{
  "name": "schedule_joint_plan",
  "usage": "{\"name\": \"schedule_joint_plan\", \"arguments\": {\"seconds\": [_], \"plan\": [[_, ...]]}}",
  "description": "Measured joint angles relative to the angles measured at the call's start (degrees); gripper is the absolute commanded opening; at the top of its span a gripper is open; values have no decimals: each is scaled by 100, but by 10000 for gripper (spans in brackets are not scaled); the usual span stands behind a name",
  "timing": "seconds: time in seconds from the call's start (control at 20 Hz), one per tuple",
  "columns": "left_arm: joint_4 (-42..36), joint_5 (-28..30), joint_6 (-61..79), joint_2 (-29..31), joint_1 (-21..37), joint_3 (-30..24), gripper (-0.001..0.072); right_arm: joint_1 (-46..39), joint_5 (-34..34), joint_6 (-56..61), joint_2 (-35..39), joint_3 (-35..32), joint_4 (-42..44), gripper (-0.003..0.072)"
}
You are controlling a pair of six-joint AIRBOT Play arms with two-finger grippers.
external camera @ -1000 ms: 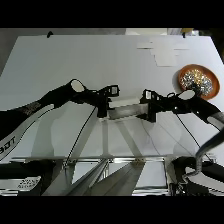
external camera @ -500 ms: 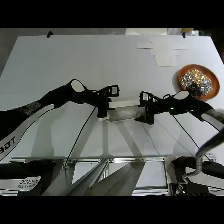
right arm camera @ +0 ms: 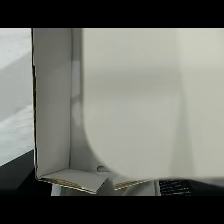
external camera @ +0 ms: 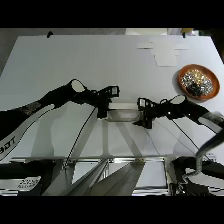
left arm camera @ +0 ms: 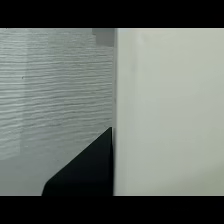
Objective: Fold the box and place the chain.
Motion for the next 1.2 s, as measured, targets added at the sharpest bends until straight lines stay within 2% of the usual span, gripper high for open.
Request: {"name": "schedule_joint_plan", "arguments": {"seconds": [0.15,0.2,0.3,0.45,0.7,1.2], "plan": [[0,4,-2,0,0,0,14,61,-81,-83,0,-39,57,564],[0,7,-2,0,0,0,14,70,-101,-96,0,-46,68,529],[0,9,-4,0,0,0,14,83,-131,-114,0,-52,87,511],[0,13,-7,0,0,0,14,87,-151,-131,2,-59,105,416],[0,20,-11,0,0,0,14,90,-192,-140,2,-59,109,317],[-2,24,-13,0,0,0,14,90,-267,-142,2,-59,111,297]]}}
